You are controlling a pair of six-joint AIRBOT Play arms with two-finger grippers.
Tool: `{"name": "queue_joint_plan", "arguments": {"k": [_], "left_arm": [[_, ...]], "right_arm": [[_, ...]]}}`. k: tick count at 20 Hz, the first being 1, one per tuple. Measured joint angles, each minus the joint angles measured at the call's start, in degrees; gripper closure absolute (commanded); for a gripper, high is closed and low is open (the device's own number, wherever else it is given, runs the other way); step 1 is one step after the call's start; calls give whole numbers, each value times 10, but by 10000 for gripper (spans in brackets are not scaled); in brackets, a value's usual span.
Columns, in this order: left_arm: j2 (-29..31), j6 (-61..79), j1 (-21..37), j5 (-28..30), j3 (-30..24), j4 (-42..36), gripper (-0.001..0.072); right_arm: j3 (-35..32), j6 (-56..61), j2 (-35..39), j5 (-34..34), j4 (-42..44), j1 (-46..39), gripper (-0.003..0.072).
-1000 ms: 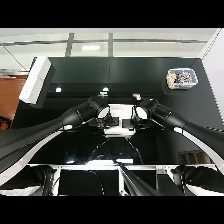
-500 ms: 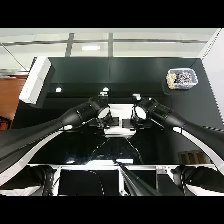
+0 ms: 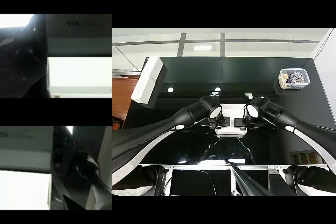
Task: Fold the box and place the chain.
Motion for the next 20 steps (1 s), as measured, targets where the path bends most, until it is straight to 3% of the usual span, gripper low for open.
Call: {"name": "queue_joint_plan", "arguments": {"k": [2,4,5,10,11,12,13,17,20], "left_arm": [[0,0,0,0,0,0,684],[0,0,0,0,0,0,684],[0,-1,0,4,0,-3,684],[0,-2,0,2,0,-2,684],[0,-2,0,3,0,-2,684],[0,-1,0,2,0,0,684],[0,0,0,-3,0,2,684],[0,0,0,-3,0,2,684],[0,0,0,0,0,2,684]], "right_arm": [[3,0,0,3,-2,-1,376],[5,0,-1,8,-8,-1,610],[6,0,-2,7,-7,-1,668],[7,7,-4,6,-12,0,667],[7,9,-4,6,-13,0,603],[7,9,-4,7,-14,0,344],[7,9,-4,9,-17,0,248],[7,1,8,21,-19,-2,242],[7,-33,57,38,-24,-3,242]]}}
